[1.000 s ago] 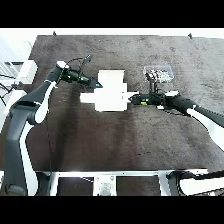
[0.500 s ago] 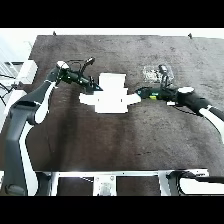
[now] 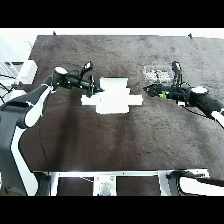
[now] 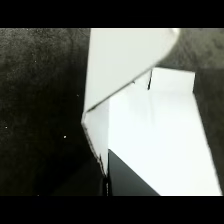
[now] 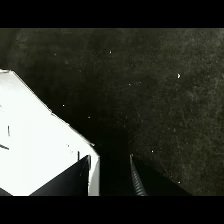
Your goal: Fold the box and place the chain.
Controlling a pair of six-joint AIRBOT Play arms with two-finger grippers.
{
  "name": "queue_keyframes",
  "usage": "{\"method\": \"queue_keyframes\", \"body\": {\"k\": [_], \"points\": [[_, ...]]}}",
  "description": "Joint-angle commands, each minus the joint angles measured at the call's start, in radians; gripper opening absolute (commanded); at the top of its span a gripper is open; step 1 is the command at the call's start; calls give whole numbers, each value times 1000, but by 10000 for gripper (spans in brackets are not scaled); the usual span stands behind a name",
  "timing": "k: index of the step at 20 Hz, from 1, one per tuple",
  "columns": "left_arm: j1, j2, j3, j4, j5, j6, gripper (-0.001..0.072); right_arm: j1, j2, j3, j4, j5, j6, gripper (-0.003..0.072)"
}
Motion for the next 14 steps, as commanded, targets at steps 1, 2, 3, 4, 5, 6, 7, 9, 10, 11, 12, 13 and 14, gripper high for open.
{"method": "queue_keyframes", "body": {"k": [1, 2, 3, 4, 5, 6, 7, 9, 10, 11, 12, 13, 14], "points": [[-17, -2, -58, -36, 76, 170, 18, -5, 3, -15, 0, 2, 0, 328], [-18, -9, -58, -35, 71, 179, 18, -5, 3, -15, 0, 2, 0, 333], [-18, -11, -58, -35, 76, 179, 18, -5, 3, -15, 0, 2, 0, 383], [-18, -11, -58, -36, 80, 179, 18, -5, 3, -15, 0, 2, 0, 393], [-18, -11, -58, -36, 90, 179, 18, -5, 3, -15, 0, 1, -4, 394], [-18, -11, -58, -32, 98, 179, 18, -5, 3, -16, 0, -4, -3, 437], [-18, -11, -58, -32, 101, 179, 19, -5, 3, -16, 0, -6, -3, 471], [-18, -11, -58, -20, 102, 178, 19, -5, 3, -16, 0, -5, -3, 471], [-18, -11, -58, -9, 105, 179, 19, -5, 3, -16, 0, -5, -3, 471], [-18, -11, -58, -8, 105, 179, 19, -5, 3, -16, 0, -5, -3, 470], [-18, -11, -58, -9, 106, 179, 19, -5, 3, -16, 0, -5, -3, 469], [-18, -12, -58, -8, 113, 178, 19, -5, 3, -16, 0, -5, -3, 469], [-18, -15, -60, -7, 111, 177, 19, -5, 3, -16, 0, -2, -3, 469]]}}
